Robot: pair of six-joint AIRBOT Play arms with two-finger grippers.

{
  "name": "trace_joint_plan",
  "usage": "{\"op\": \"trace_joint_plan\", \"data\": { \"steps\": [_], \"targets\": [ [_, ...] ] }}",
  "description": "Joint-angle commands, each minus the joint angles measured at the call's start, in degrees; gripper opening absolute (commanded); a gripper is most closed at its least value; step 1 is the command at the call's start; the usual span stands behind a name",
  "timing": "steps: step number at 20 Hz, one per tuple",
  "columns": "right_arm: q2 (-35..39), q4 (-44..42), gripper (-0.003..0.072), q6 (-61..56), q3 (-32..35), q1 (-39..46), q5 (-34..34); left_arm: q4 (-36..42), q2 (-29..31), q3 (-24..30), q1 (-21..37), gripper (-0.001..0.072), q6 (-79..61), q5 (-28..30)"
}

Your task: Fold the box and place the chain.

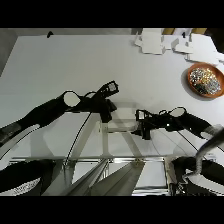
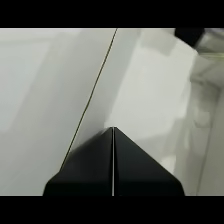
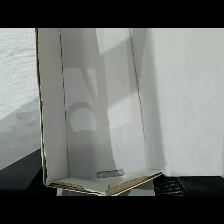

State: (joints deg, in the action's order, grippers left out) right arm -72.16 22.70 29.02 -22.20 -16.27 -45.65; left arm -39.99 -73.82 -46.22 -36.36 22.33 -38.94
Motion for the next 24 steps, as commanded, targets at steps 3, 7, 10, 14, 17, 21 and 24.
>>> {"op": "trace_joint_plan", "data": {
  "steps": [3,7,10,14,17,21,24],
  "targets": [
    [0.0,0.0,0.0401,0.0,-0.1,0.0,0.0,-20.6,7.0,1.0,1.6,0.0008,9.6,-17.9],
    [0.0,0.0,0.0401,0.0,-0.1,0.0,0.0,-18.5,6.9,6.0,1.3,0.0008,5.3,-18.3],
    [0.0,0.0,0.0401,0.0,-0.1,0.0,0.0,-20.0,6.9,8.9,2.4,0.001,4.4,-17.7],
    [0.0,0.0,0.0401,0.0,-0.1,0.0,0.0,-20.0,6.9,10.4,5.2,0.012,-0.1,-12.1],
    [0.0,0.0,0.0401,0.0,-0.1,0.0,0.0,-17.9,6.9,11.5,5.4,0.0404,-13.0,-9.9],
    [0.0,0.0,0.0401,0.0,-0.1,0.0,0.0,-13.2,6.8,12.7,4.8,0.0404,-24.9,-9.1],
    [0.0,0.0,0.0401,0.0,-0.1,0.0,0.0,-12.0,6.8,12.7,4.8,0.0418,-25.4,-7.7]
  ]
}}
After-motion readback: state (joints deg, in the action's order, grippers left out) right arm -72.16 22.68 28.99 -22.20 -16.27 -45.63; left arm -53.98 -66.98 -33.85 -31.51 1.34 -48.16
